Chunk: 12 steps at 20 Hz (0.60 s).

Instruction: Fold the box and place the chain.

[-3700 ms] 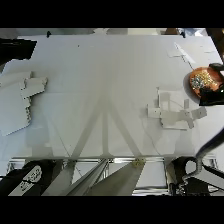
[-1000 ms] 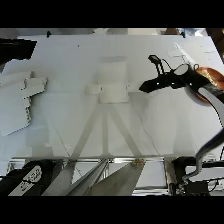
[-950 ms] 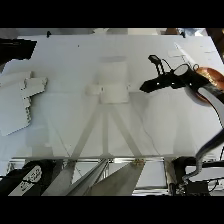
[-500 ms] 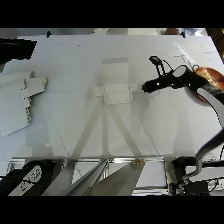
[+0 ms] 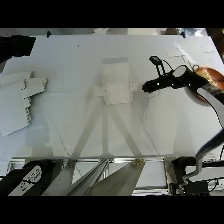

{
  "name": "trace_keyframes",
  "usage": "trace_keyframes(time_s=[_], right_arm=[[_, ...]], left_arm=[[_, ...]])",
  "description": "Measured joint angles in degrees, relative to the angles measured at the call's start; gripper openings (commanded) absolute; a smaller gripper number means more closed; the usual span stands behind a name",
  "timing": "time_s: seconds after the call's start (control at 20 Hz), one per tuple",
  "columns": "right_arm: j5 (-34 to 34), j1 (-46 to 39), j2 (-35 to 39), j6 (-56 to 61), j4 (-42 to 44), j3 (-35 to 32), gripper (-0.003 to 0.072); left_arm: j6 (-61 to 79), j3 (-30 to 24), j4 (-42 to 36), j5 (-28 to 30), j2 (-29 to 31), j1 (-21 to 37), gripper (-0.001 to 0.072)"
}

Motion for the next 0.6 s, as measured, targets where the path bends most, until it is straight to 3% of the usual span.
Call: trace_keyframes(time_s=[0.05, 0.15, 0.3, 0.55, 0.6], right_arm=[[0.0, 0.0, 0.0, 0.0, 0.0, 0.0, 0.0013], [0.0, 0.0, 0.0, 0.0, 0.0, 0.0, 0.0013], [0.0, 0.0, 0.0, 0.0, 0.0, 0.0, 0.0013], [0.0, 0.0, 0.0, 0.0, 0.0, 0.0, 0.0013], [0.0, 0.0, 0.0, 0.0, 0.0, 0.0, 0.0013]], left_arm=[[0.1, 0.0, -0.9, -1.9, 0.0, 0.0, 0.0664], [1.2, 0.0, -1.7, -6.3, 0.0, -0.4, 0.0394], [3.2, 0.0, 0.5, -10.2, 0.0, -2.6, 0.0397], [4.5, 1.1, 7.8, -11.4, -3.4, -10.3, 0.0409], [3.7, 2.2, 9.3, -12.1, -5.3, -11.9, 0.0521]])
